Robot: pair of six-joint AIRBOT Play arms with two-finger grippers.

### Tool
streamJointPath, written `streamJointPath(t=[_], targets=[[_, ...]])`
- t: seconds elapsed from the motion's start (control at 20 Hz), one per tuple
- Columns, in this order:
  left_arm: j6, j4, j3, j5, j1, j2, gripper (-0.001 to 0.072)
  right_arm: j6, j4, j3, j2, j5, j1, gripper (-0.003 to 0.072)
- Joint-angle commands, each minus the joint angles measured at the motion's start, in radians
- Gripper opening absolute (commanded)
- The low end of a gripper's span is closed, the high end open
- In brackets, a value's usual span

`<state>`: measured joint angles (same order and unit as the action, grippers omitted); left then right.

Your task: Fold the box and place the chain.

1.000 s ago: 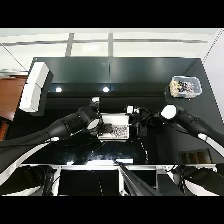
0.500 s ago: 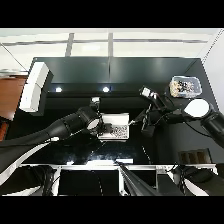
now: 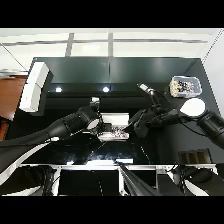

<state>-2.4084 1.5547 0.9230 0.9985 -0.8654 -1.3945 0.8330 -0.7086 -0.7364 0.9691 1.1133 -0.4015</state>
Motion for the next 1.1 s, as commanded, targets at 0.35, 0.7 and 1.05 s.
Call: streamJointPath(t=[0.35, 0.7, 1.05], targets=[[0.001, 0.042, 0.020, -0.004, 0.012, -0.002, 0.0033, 0.032, -0.055, -0.001, -0.063, 0.081, 0.314, 0.0628], [0.000, 0.056, 0.028, -0.060, 0.014, -0.016, 0.0208, 0.032, -0.055, -0.001, -0.063, 0.043, 0.314, 0.0628], [0.328, 0.061, 0.107, 0.171, 0.018, 0.082, 0.0678, 0.032, -0.056, -0.001, -0.063, 0.042, 0.314, 0.0628]])
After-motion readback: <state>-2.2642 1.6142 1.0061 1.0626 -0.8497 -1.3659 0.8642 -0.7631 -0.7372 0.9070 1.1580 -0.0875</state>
